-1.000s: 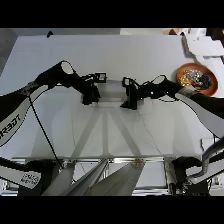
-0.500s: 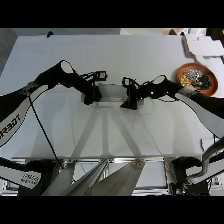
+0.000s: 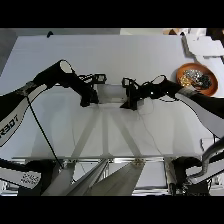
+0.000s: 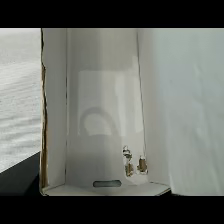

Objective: Fold the box and place the chain.

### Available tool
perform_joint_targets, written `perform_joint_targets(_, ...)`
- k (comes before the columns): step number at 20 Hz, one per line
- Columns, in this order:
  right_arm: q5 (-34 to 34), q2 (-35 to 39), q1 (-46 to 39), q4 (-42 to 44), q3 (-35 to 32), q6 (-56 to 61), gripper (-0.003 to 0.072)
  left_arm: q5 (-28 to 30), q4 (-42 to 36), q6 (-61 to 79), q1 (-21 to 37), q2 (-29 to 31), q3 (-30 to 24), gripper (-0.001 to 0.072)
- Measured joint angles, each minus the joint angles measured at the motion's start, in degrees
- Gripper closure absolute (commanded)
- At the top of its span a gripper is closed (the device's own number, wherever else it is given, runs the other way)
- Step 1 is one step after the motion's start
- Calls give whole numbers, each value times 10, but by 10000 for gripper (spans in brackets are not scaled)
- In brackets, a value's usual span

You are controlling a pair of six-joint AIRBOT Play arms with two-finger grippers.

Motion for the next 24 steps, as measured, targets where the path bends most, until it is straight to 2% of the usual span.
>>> perform_joint_targets(4,-1,0,0,0,0,0,172,5,9,-36,17,50,-28,703)
perform_joint_targets(7,-1,0,0,0,0,0,172,30,13,-66,42,110,-78,704)
perform_joint_targets(9,-1,0,0,0,0,0,172,75,9,-132,64,156,-123,704)
perform_joint_targets(13,-1,0,0,0,0,0,172,214,-22,-298,112,246,-232,702)
perform_joint_targets(15,-1,0,0,0,0,0,172,252,-33,-352,131,272,-279,703)
perform_joint_targets(18,-1,0,0,0,0,0,172,252,-47,-396,145,275,-315,704)
perform_joint_targets(24,-2,0,0,0,0,0,172,254,-126,-431,152,213,-334,705)
